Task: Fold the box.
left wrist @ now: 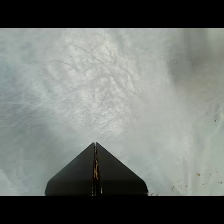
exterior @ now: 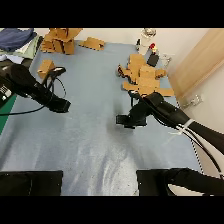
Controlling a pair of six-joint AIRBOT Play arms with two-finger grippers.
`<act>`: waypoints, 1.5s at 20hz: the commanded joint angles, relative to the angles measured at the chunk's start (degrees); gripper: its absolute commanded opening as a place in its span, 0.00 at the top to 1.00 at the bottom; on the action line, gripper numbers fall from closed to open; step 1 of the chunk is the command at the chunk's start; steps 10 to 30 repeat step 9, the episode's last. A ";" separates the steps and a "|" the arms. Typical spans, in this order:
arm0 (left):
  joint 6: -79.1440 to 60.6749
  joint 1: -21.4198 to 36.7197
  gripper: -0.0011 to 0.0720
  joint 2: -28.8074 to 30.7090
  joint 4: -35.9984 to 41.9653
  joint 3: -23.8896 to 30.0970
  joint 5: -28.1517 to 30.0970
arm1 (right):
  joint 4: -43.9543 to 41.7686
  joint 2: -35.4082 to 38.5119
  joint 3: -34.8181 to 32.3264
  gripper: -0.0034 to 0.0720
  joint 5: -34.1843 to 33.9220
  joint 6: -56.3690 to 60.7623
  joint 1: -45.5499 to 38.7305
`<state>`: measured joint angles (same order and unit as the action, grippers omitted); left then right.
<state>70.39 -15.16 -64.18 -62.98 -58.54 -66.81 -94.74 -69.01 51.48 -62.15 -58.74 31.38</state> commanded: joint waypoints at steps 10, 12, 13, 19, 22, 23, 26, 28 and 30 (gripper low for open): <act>1.62 -3.43 0.97 0.48 -0.04 2.29 2.97 | -1.95 -3.30 1.29 0.95 -3.30 -2.34 -0.22; 1.62 -3.43 0.97 0.48 -0.04 2.29 2.97 | -1.95 -3.30 1.29 0.95 -3.30 -2.34 -0.22; 1.62 -3.43 0.97 0.48 -0.04 2.29 2.97 | -1.95 -3.30 1.29 0.95 -3.30 -2.34 -0.22; 1.62 -3.43 0.97 0.48 -0.04 2.29 2.97 | -1.95 -3.30 1.29 0.95 -3.30 -2.34 -0.22; 1.62 -3.43 0.97 0.48 -0.04 2.29 2.97 | -1.95 -3.30 1.29 0.95 -3.30 -2.34 -0.22; 1.62 -3.43 0.97 0.48 -0.04 2.29 2.97 | -1.95 -3.30 1.29 0.95 -3.30 -2.34 -0.22; 1.62 -3.43 0.97 0.48 -0.04 2.29 2.97 | -1.95 -3.30 1.29 0.95 -3.30 -2.34 -0.22; 1.62 -3.43 0.97 0.48 -0.04 2.29 2.97 | -1.95 -3.30 1.29 0.95 -3.30 -2.34 -0.22; 1.62 -3.43 0.97 0.48 -0.04 2.29 2.97 | -1.95 -3.30 1.29 0.95 -3.30 -2.34 -0.22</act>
